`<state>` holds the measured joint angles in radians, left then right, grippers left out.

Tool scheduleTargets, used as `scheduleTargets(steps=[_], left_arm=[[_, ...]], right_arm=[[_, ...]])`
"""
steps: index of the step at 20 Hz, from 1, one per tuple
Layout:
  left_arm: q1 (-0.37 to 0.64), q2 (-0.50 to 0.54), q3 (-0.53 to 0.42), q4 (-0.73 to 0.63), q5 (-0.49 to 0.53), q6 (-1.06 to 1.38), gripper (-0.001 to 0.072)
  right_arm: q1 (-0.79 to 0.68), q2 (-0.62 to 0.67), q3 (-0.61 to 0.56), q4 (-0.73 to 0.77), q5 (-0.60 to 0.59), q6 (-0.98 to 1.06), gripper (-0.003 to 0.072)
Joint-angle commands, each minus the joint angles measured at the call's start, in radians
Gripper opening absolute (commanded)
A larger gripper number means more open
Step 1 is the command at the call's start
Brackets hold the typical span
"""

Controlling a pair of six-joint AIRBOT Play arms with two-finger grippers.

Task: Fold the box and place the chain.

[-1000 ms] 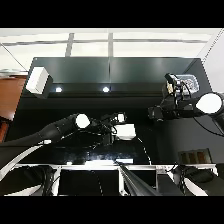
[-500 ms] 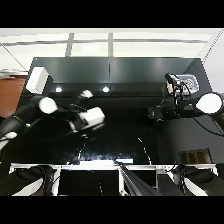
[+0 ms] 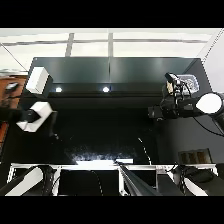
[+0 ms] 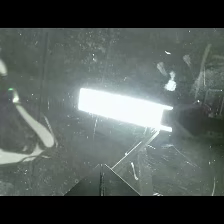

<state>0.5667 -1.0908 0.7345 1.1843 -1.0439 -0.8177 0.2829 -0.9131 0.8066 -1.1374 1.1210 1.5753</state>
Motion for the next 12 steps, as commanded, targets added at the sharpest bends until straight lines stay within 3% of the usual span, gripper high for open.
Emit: scheduleTargets(steps=[1, 3, 6, 9, 12], left_arm=[[0.204, -0.004, 0.001, -0.114, 0.149, 0.090, 0.0333], [0.204, -0.032, 0.002, -0.160, 0.233, 0.154, 0.0333], [0.170, -0.083, 0.002, -0.225, 0.245, 0.407, 0.0333], [0.160, -0.127, 0.002, -0.233, 0.379, 0.433, 0.0333], [0.159, -0.169, 0.004, -0.283, 0.417, 0.509, 0.0333]], right_arm=[[0.000, 0.000, 0.001, 0.002, -0.010, -0.001, 0.0025], [0.000, 0.000, 0.001, 0.002, -0.011, -0.001, 0.0025], [0.000, 0.000, 0.001, 0.003, -0.008, 0.001, 0.0025], [0.000, 0.000, 0.001, 0.003, -0.006, 0.001, 0.0025], [0.000, 0.000, 0.001, 0.003, -0.007, 0.016, 0.0025]])
